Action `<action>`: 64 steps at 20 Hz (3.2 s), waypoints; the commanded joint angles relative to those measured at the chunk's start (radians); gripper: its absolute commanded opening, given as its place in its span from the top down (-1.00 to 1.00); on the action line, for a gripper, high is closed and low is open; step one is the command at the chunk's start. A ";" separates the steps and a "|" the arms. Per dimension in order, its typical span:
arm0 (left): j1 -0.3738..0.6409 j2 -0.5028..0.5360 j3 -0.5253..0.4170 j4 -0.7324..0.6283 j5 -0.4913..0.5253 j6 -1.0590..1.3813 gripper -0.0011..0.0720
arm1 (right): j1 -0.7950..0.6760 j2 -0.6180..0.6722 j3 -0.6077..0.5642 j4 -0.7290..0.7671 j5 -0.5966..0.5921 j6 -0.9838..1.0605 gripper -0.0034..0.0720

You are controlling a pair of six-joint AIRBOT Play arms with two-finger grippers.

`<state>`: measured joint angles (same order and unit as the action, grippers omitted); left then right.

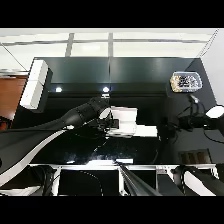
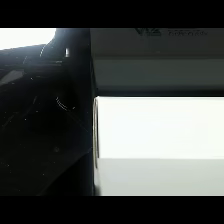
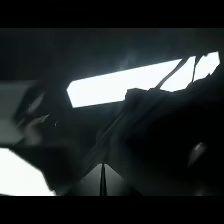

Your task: Fold the box and place the chain.

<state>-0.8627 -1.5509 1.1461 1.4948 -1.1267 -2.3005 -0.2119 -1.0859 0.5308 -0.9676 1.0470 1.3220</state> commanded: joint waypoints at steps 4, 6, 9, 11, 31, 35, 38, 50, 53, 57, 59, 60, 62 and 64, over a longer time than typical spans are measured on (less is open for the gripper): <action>0.000 0.000 0.001 0.000 0.000 0.000 0.90 | 0.136 -0.251 -0.014 0.341 0.179 -0.269 0.88; 0.000 0.000 0.001 0.000 0.000 0.000 0.90 | 0.170 -0.259 -0.013 0.484 0.181 -0.442 0.88; 0.000 0.000 0.001 0.000 0.000 0.000 0.90 | 0.175 -0.258 0.021 0.518 0.187 -0.482 0.88; 0.000 0.000 0.001 0.000 0.000 0.000 0.90 | 0.175 -0.258 0.054 0.462 0.200 -0.481 0.88; 0.000 0.000 0.001 0.000 0.000 0.000 0.90 | 0.544 -0.125 0.166 0.101 -0.143 0.131 -0.57; 0.000 0.000 0.001 0.000 -0.001 0.000 0.90 | 0.771 -0.120 0.278 -0.250 -0.140 0.603 -0.43; 0.000 0.000 0.001 0.000 -0.001 0.000 0.90 | 0.890 -0.154 0.373 -0.447 -0.052 0.845 -0.24; 0.000 0.000 0.001 0.000 -0.001 0.000 0.90 | 0.945 -0.273 0.399 -0.466 0.041 0.972 -0.06; 0.000 0.000 0.001 0.000 -0.001 0.000 0.90 | 0.945 -0.283 0.398 -0.466 0.028 0.977 -0.06; 0.000 0.000 0.001 0.000 -0.001 0.000 0.90 | 0.946 -0.290 0.399 -0.465 0.010 1.001 0.45; 0.000 0.000 0.001 0.000 -0.001 0.000 0.90 | 0.946 -0.290 0.399 -0.465 0.003 1.007 0.88; 0.000 0.000 0.001 0.000 -0.001 0.000 0.90 | 0.946 -0.290 0.399 -0.467 0.003 1.015 0.88; 0.000 0.000 0.001 0.000 0.000 0.000 0.90 | 0.946 -0.290 0.399 -0.467 0.005 1.015 0.88; 0.000 0.000 0.001 0.000 -0.001 0.000 0.90 | 0.946 -0.290 0.399 -0.466 0.008 1.011 0.83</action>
<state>-0.8627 -1.5509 1.1465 1.4952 -1.1282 -2.3016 0.7338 -1.3754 0.9283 -1.4364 1.0573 2.3310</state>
